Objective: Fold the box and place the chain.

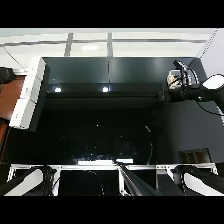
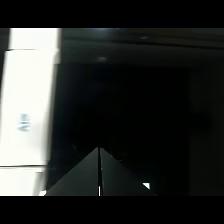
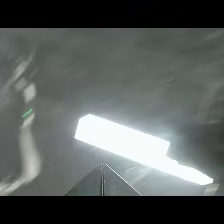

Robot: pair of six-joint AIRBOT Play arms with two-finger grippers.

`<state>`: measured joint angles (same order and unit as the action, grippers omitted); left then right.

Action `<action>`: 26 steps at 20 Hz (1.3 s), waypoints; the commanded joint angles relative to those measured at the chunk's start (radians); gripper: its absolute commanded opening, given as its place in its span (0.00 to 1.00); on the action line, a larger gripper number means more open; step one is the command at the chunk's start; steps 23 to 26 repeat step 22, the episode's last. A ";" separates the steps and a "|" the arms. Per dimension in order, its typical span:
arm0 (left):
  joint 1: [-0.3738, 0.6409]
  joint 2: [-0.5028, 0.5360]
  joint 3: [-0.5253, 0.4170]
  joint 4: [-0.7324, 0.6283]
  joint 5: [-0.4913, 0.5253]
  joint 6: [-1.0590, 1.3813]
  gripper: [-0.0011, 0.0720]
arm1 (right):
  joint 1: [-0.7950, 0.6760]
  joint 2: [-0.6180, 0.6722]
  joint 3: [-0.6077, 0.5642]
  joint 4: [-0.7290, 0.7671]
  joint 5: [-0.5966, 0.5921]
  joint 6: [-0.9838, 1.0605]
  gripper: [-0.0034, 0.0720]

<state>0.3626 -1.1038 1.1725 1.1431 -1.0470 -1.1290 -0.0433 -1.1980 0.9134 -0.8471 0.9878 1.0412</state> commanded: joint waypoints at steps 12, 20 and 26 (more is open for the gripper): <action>-0.208 0.320 -0.555 0.027 0.361 -0.056 0.05 | -0.008 0.001 -0.159 -0.182 -0.551 0.031 0.07; -0.208 0.320 -0.555 0.027 0.361 -0.056 0.05 | -0.008 0.001 -0.159 -0.182 -0.551 0.031 0.07; -0.208 0.320 -0.555 0.027 0.361 -0.056 0.05 | -0.008 0.001 -0.159 -0.182 -0.551 0.031 0.07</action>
